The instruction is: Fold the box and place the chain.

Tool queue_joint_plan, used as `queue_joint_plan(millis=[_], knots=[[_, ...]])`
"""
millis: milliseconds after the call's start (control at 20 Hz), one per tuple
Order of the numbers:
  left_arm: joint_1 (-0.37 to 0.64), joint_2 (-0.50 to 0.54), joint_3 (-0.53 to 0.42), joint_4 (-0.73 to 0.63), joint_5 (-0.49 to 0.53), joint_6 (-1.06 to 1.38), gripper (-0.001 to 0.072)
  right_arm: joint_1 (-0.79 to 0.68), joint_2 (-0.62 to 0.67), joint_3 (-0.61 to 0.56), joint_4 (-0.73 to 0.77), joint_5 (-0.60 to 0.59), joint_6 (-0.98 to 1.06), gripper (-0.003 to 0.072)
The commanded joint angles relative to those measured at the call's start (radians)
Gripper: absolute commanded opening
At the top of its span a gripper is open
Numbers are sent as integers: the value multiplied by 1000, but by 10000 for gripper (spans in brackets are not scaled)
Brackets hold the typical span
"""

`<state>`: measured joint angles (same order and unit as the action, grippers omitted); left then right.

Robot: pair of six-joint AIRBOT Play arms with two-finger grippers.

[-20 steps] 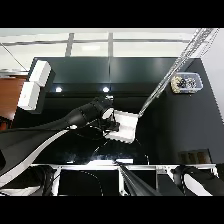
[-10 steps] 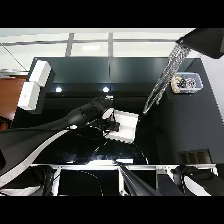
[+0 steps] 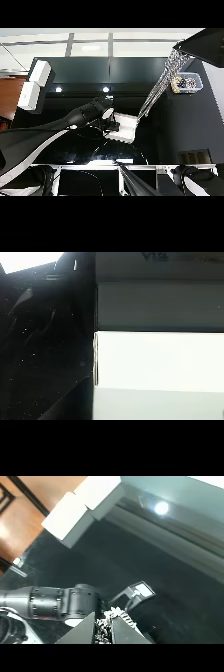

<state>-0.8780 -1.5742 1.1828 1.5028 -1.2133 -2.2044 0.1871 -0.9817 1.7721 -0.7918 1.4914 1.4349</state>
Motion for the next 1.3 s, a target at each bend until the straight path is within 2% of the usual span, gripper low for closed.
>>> queue_joint_plan(millis=[0,250,750,950,1250], knots=[[1,-1,1,0,0,0,27,2,10,0,40,-6,-3,9],[1,-1,1,0,0,0,27,2,11,0,119,-11,-18,9],[1,-1,1,0,0,0,27,39,10,-6,177,-19,-45,9],[1,-1,1,0,0,0,27,127,10,-157,87,-19,-45,10],[1,-1,1,0,0,0,27,133,10,-517,11,-142,-45,10]])
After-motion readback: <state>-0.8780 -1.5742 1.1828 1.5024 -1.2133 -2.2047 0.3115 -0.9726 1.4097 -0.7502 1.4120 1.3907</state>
